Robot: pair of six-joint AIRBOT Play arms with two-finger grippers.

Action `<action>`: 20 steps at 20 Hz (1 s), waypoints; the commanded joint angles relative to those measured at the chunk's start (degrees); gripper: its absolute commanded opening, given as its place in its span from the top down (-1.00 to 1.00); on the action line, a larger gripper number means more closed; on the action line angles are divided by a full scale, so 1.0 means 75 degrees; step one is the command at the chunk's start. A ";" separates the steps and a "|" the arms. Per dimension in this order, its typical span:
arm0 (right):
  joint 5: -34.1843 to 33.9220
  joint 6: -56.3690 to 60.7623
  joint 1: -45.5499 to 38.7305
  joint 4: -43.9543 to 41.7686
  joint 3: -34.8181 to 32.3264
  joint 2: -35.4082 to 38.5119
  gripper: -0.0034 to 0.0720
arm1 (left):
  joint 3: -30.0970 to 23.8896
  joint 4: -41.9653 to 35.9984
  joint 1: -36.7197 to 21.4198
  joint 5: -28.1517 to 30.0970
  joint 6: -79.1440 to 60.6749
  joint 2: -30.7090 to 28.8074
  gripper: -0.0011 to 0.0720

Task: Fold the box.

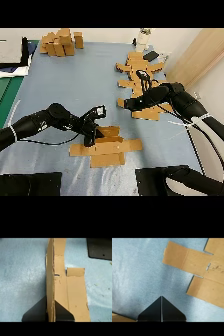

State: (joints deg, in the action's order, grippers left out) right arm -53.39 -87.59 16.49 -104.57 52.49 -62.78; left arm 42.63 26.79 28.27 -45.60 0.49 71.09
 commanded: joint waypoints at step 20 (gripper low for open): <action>-0.4613 0.1594 0.1457 0.0289 -0.0035 0.1600 0.91 | -0.0020 0.0026 -0.0003 -0.0344 0.0079 0.0236 0.94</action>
State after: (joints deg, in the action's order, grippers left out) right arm -76.07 -81.34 21.54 -102.74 52.45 -55.24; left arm 42.52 26.94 28.27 -48.14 1.08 72.82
